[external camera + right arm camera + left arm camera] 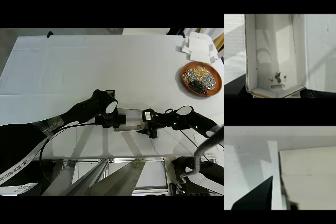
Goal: Fold the box and place the chain.
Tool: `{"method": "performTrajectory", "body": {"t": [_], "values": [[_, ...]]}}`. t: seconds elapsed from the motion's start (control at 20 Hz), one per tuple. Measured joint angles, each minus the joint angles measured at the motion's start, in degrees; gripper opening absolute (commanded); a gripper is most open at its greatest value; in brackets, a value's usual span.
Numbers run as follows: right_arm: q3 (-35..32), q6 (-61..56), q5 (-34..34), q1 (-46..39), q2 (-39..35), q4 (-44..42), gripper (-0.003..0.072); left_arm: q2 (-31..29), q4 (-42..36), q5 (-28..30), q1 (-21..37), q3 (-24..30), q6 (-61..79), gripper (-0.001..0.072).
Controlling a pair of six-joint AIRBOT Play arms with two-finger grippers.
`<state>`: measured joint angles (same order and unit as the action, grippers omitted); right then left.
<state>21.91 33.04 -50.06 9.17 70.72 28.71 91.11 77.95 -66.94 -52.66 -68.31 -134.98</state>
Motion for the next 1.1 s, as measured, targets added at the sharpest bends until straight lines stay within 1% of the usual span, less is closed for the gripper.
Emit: {"method": "performTrajectory", "body": {"t": [0.15,0.25,0.3,0.35,0.4,0.5,0.6,0.7,0.8,0.9,0.95,1.0,1.1], "values": [[0.00,0.00,-0.02,0.00,0.00,0.00,0.0434,-3.06,1.20,-0.24,1.11,0.04,5.20,0.0233],[-0.02,0.00,-0.04,0.00,0.00,-0.02,0.0434,-6.10,1.64,-0.52,2.23,0.02,9.73,0.0236],[0.00,0.00,-0.04,0.00,0.00,-0.02,0.0434,-7.80,1.77,-1.18,2.93,0.09,12.55,0.0319],[0.00,0.00,-0.04,0.00,0.00,-0.02,0.0434,-9.60,2.08,-1.84,3.56,0.35,15.50,0.0465],[0.00,0.00,-0.04,0.00,0.00,-0.02,0.0434,-11.54,2.08,-2.16,4.26,1.03,19.28,0.0576],[0.00,0.00,-0.07,0.00,0.00,-0.02,0.0434,-16.02,2.80,-2.95,5.68,3.56,28.02,0.0704],[-0.02,0.00,-0.07,0.00,0.00,-0.02,0.0434,-21.00,3.15,-2.71,7.45,8.00,37.29,0.0697],[0.00,0.00,-0.07,0.00,0.00,-0.04,0.0434,-26.18,2.78,-0.74,9.92,14.36,47.04,0.0697],[0.00,0.00,-0.07,0.00,0.00,-0.04,0.0434,-30.56,-0.44,3.56,12.96,21.79,60.24,0.0698],[0.00,0.00,-0.09,0.00,0.00,-0.04,0.0434,-32.94,-6.93,8.68,15.96,28.59,77.68,0.0698],[-0.02,0.00,-0.09,0.00,0.00,-0.04,0.0434,-33.31,-11.45,10.71,17.18,31.34,87.89,0.0698],[0.00,0.00,-0.09,0.00,0.00,-0.04,0.0434,-33.18,-16.17,12.72,18.08,33.35,97.90,0.0698],[0.00,0.00,-0.09,0.00,0.00,-0.04,0.0434,-31.54,-24.28,16.02,19.12,35.74,113.68,0.0698]]}}
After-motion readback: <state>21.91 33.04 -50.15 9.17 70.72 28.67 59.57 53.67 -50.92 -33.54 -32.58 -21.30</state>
